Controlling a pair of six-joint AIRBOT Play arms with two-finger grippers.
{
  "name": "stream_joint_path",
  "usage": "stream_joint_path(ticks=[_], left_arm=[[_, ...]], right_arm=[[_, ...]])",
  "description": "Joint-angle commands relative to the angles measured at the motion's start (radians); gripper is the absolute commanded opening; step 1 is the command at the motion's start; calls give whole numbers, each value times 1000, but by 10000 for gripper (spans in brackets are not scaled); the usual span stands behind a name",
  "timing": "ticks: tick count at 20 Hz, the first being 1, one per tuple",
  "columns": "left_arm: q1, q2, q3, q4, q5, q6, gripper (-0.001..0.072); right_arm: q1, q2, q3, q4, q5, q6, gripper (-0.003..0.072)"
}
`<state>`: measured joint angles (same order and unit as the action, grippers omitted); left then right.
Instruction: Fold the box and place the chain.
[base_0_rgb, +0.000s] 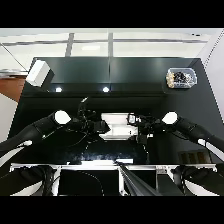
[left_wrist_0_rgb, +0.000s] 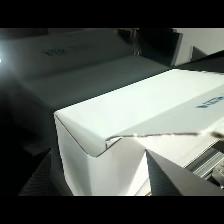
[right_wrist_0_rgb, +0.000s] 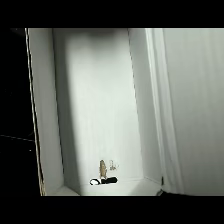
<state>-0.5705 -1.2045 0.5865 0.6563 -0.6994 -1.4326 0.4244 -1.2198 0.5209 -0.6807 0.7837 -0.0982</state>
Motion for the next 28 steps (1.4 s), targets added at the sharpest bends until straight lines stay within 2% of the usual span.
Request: stream_joint_path(ticks=[1,5,8,9,11,13,18,22,27,28], left_arm=[[-22,0,6,46,11,-66,684],[-115,-2,89,443,18,-415,680],[-175,-32,153,615,-40,-658,643],[-192,-43,173,634,-61,-685,604],[-220,-58,201,682,-72,-742,592],[-236,-72,218,729,-103,-806,487],[-278,-166,303,840,-290,-872,480],[-300,-210,365,850,-292,-889,481],[-298,-210,373,861,-297,-913,479],[-298,-210,373,858,-296,-922,356]], right_arm=[[0,0,0,0,0,0,525],[0,0,0,0,-3,0,525],[0,0,0,0,-3,0,525],[0,0,0,0,-3,0,525],[0,0,0,0,-3,0,525],[0,0,0,0,-3,0,525],[0,0,0,0,-3,0,525],[0,0,0,0,-2,0,525],[0,0,0,0,-3,0,525],[0,0,0,0,-2,0,525]])
